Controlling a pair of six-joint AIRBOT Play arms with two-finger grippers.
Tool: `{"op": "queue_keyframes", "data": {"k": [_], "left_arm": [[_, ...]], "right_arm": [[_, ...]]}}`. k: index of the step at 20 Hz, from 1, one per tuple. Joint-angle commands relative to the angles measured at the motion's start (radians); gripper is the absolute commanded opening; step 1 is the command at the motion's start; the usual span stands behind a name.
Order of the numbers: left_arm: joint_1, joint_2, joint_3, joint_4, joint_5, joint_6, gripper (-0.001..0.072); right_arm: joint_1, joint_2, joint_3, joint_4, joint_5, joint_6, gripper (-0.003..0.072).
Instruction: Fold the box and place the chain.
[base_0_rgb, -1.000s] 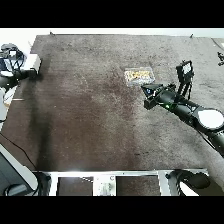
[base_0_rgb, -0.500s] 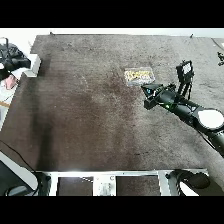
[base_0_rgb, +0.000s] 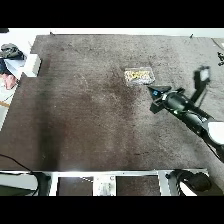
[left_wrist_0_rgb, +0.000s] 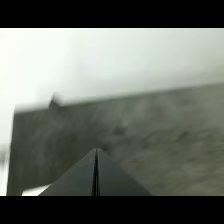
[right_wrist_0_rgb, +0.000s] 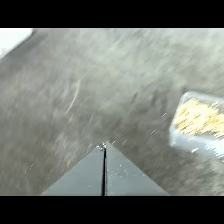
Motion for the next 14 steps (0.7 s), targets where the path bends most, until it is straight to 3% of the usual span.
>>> {"op": "queue_keyframes", "data": {"k": [1,6,7,10,14], "left_arm": [[-0.059,0.277,-0.207,-0.066,0.082,0.180,0.0005],[-0.273,0.787,-0.918,-0.273,0.634,0.516,0.0005],[-0.315,0.869,-1.040,-0.272,0.697,0.515,0.0005],[-0.425,1.108,-1.350,-0.272,0.776,0.462,0.0005],[-0.471,1.360,-1.571,-0.272,0.795,0.383,0.0006]], "right_arm": [[0.016,0.161,-0.067,-0.001,-0.197,0.040,-0.0010],[0.016,0.338,-0.188,-0.178,-0.283,0.040,-0.0010],[0.016,0.355,-0.209,-0.222,-0.289,0.040,-0.0010],[0.016,0.385,-0.271,-0.270,-0.317,0.040,-0.0010],[0.016,0.385,-0.321,-0.246,-0.363,0.047,-0.0010]]}}
